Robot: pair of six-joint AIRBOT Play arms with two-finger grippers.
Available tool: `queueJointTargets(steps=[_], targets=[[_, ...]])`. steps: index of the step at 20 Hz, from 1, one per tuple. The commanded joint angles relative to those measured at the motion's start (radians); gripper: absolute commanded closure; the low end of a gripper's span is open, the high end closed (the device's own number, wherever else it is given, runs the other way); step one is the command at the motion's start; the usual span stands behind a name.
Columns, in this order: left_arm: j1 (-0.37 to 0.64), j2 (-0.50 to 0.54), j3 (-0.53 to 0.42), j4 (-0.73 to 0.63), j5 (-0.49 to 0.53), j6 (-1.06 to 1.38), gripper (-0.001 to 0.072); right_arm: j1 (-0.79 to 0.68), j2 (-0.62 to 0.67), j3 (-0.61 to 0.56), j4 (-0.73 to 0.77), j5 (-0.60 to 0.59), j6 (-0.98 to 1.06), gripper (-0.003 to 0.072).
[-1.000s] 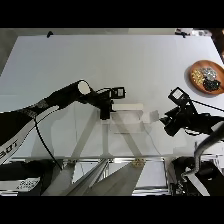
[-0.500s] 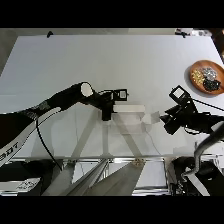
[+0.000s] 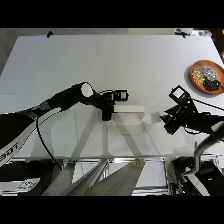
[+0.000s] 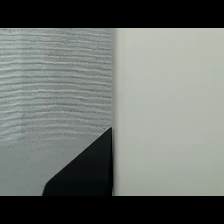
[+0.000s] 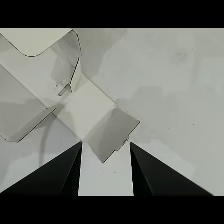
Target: Fold the box and place the chain.
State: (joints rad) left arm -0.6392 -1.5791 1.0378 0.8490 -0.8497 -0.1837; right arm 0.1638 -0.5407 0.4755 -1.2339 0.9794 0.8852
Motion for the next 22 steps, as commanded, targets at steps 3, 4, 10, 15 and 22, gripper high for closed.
queueJointTargets(steps=[3,4,10,15,22], targets=[[0.0,-0.001,0.0,0.001,0.0,0.0,0.0693,0.001,-0.001,0.0,0.001,0.002,-0.007,0.0347],[0.0,-0.001,0.0,0.001,0.0,0.0,0.0693,0.001,-0.001,0.0,0.001,0.006,-0.007,0.0347],[0.0,-0.001,0.0,0.0,0.0,0.0,0.0693,0.025,-0.016,-0.003,0.059,0.109,-0.326,0.0096],[0.0,-0.001,0.0,-0.003,0.0,0.0,0.0693,0.203,-0.096,-0.019,0.053,0.09,-0.379,0.0034],[0.0,-0.001,0.0,-0.003,0.0,0.0,0.0693,0.41,-0.15,-0.189,-0.073,-0.23,-0.395,-0.0029]])
